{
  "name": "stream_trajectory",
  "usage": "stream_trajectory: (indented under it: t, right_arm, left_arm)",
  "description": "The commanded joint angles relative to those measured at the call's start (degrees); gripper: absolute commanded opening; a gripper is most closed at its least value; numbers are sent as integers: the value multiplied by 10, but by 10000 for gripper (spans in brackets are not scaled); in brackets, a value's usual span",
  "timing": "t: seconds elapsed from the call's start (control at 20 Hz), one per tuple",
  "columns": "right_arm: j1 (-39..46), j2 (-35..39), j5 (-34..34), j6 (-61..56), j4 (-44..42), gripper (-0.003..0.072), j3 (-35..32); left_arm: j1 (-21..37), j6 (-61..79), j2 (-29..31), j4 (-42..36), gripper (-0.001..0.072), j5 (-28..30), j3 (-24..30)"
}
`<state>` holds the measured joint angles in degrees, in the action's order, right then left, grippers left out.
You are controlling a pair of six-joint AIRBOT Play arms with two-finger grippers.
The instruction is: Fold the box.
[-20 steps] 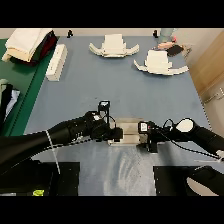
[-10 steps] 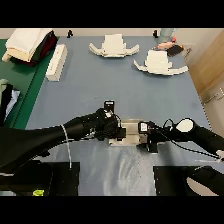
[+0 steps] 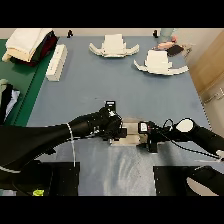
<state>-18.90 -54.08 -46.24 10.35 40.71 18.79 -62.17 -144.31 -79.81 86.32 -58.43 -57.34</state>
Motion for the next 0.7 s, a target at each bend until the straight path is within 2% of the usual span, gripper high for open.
stream_trajectory:
  t: [0.0, 0.05, 0.1, 0.15, 0.55, 0.6, 0.65]
  right_arm:
    - [0, 0, 0, 0, 0, 507, 0]
    - [0, 0, 0, 0, 0, 507, 0]
    - [0, 0, 0, 0, 0, 507, 0]
    - [0, 0, 0, 0, 0, 507, 0]
    - [0, 0, 0, 0, 0, 507, 0]
    - [0, 0, 0, 0, 0, 507, 0]
    - [0, 0, 0, 0, 0, 507, 0]
  left_arm:
    - [0, -4, -3, -4, 239, 15, -1]
    - [0, -8, -3, -2, 238, 14, -1]
    - [0, -13, -4, -1, 202, 12, -1]
    - [0, -11, -5, 1, 18, 13, -1]
    - [-11, -30, -12, 12, 20, -33, -8]
    - [-11, -16, -12, 13, 223, -32, -14]
    - [-11, -16, -12, 16, 510, -32, -19]
